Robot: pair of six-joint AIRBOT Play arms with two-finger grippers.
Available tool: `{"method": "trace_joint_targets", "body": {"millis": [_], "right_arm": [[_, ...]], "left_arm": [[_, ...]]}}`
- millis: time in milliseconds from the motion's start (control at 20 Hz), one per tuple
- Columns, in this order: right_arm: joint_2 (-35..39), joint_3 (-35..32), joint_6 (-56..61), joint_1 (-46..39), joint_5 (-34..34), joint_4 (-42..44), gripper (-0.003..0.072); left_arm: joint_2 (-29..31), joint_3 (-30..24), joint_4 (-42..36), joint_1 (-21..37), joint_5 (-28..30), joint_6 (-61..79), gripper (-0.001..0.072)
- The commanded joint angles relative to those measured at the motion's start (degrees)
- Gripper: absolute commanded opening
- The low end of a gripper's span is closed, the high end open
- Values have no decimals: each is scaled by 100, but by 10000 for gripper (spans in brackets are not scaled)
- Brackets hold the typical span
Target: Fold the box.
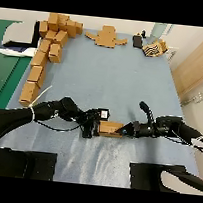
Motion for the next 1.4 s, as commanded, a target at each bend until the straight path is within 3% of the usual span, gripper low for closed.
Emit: {"method": "trace_joint_targets", "body": {"millis": [0, 900, 1150, 1350], "right_arm": [[4, -15, -4, -2, 136, -37, 45], [61, -109, -57, -2, 339, -44, 44], [1102, -109, 354, 201, 356, -57, 18], [1635, -109, 962, 1134, 1180, -81, 7]], "left_arm": [[4, 2, 2, 0, 0, 2, 524], [4, 4, 2, 0, 0, 2, 524], [4, 4, 2, 0, 0, 2, 525], [4, 2, 2, 0, -2, 2, 525]]}}
